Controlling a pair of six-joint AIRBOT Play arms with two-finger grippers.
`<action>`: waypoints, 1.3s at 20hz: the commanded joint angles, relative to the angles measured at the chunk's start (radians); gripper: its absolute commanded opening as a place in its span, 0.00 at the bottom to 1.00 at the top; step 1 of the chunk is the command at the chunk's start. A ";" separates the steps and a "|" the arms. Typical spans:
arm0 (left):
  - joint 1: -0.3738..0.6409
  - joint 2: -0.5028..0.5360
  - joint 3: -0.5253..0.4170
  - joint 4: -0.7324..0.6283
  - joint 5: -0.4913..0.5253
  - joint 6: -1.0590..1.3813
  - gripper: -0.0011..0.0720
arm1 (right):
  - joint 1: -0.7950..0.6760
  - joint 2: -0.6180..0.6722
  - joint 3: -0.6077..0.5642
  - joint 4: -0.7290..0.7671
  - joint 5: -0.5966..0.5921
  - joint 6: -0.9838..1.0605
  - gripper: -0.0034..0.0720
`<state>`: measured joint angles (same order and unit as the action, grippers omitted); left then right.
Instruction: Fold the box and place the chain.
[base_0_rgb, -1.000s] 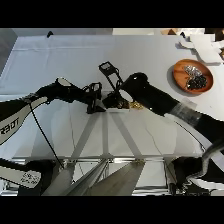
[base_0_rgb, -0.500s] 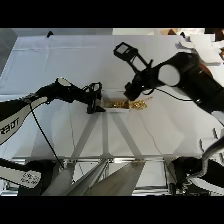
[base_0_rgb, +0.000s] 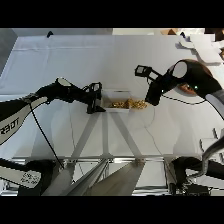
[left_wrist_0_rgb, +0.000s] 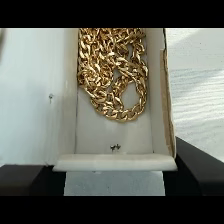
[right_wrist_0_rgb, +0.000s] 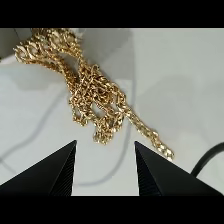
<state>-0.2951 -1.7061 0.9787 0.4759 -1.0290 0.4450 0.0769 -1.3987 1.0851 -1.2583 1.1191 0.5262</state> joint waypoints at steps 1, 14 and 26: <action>0.000 0.001 0.000 0.000 0.000 0.000 0.69 | 0.012 -0.096 -0.013 0.051 -0.073 -0.192 0.65; 0.000 0.001 0.000 0.000 0.000 0.000 0.69 | 0.073 -0.140 -0.118 0.050 -0.197 -0.246 0.73; 0.000 0.001 0.000 0.000 0.000 0.000 0.69 | 0.074 0.054 -0.119 0.002 -0.222 -0.013 0.05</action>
<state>-0.2951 -1.7061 0.9787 0.4759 -1.0290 0.4450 0.1497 -1.4311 0.9646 -1.2545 0.9287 0.4389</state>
